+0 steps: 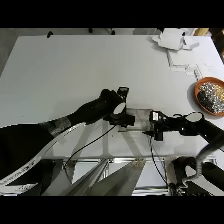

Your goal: Fold the box and place the chain.

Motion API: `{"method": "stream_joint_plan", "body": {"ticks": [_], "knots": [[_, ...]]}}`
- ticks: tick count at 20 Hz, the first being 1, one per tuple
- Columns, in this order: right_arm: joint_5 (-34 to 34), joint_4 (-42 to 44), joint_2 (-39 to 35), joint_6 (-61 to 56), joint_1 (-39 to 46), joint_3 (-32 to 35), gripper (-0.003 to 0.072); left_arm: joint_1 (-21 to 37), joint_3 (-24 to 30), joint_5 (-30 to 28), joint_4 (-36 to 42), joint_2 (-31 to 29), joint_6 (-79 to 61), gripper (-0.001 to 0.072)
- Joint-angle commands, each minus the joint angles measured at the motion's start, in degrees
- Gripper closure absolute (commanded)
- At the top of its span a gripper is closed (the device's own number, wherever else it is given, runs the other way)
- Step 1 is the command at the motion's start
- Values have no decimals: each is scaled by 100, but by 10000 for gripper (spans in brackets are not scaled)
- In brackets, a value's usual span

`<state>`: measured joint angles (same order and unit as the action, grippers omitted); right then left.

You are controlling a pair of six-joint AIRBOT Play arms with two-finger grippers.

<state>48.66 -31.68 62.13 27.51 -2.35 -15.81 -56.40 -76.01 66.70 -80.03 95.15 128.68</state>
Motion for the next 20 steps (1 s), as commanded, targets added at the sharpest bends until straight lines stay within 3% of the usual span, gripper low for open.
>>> {"method": "stream_joint_plan", "body": {"ticks": [1, 13, 14, 15, 16, 17, 18, 20], "knots": [[0, 0, -4, 0, 2, 2, 362, -101, -341, 540, -299, 334, 857, 439], [0, 0, -4, -2, 2, 2, 362, -188, -341, 553, -256, 575, 1585, 440], [0, 0, -4, 0, 2, 2, 362, -190, -341, 551, -256, 586, 1582, 482], [0, 0, -4, 0, 2, 2, 362, -190, -341, 540, -258, 588, 1582, 586], [0, 0, -4, 0, 2, 2, 362, -190, -341, 507, -256, 588, 1582, 626], [0, 0, -4, -2, 2, 2, 362, -190, -341, 487, -254, 588, 1585, 634], [0, 0, -4, 0, 2, 2, 362, -190, -341, 485, -256, 588, 1582, 696], [0, 0, -4, -2, 2, 2, 362, -188, -341, 494, -254, 588, 1585, 706]]}}
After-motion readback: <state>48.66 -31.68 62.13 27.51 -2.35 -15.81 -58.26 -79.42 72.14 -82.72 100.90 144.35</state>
